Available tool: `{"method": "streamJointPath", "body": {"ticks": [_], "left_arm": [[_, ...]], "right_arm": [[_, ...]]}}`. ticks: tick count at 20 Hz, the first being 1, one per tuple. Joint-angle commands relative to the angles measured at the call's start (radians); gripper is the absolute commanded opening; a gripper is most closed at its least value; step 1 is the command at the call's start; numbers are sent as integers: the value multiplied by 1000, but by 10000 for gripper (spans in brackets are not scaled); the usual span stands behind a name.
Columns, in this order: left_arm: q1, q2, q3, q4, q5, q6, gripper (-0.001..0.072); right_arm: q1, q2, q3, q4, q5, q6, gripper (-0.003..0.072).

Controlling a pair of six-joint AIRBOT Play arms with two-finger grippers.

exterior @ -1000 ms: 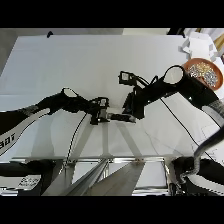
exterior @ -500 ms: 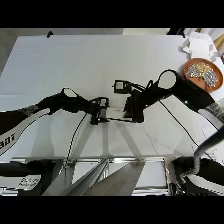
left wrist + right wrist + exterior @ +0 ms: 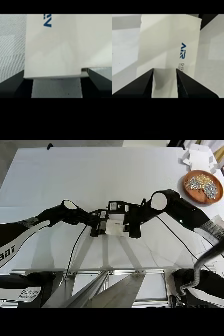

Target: Fold the box and place the chain.

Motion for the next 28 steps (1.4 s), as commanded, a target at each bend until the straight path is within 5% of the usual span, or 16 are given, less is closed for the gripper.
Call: {"method": "streamJointPath", "body": {"ticks": [1, 4, 14, 28], "left_arm": [[1, 0, 0, 0, 0, 0, 153], [1, 0, 0, 0, 0, 0, 153], [1, 0, 0, 0, 0, 0, 153], [1, 0, 0, 0, 0, 0, 153]], "right_arm": [[13, 4, -11, -23, -26, 44, 322], [40, 4, -13, -22, -34, 51, 400], [55, 4, -63, -58, -53, 103, 398], [68, 59, -68, -154, -168, 183, 290]]}}
